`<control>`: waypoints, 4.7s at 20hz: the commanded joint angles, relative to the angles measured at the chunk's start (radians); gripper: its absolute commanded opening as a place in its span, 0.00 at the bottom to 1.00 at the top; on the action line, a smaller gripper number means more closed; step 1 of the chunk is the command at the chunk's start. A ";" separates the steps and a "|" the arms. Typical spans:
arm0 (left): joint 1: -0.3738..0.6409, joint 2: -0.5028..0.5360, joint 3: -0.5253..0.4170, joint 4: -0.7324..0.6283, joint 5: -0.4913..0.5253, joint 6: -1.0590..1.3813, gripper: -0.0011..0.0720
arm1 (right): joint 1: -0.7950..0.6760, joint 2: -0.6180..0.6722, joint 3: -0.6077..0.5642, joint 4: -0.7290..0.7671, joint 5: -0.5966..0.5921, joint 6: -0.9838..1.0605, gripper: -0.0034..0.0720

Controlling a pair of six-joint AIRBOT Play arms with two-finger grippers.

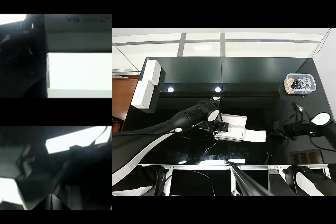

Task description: Fold the box and place the chain.

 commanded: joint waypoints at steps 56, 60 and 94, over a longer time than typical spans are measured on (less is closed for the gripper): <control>0.000 0.000 0.000 0.000 -0.005 0.000 0.05 | 0.900 -0.313 0.475 -0.485 -0.013 0.889 0.45; 0.000 0.000 0.000 0.000 -0.005 0.000 0.05 | 0.900 -0.324 0.475 -0.488 -0.021 0.893 0.37; 0.000 0.000 0.000 0.000 -0.027 0.000 0.05 | 0.850 -0.285 0.502 -0.477 0.061 0.771 0.49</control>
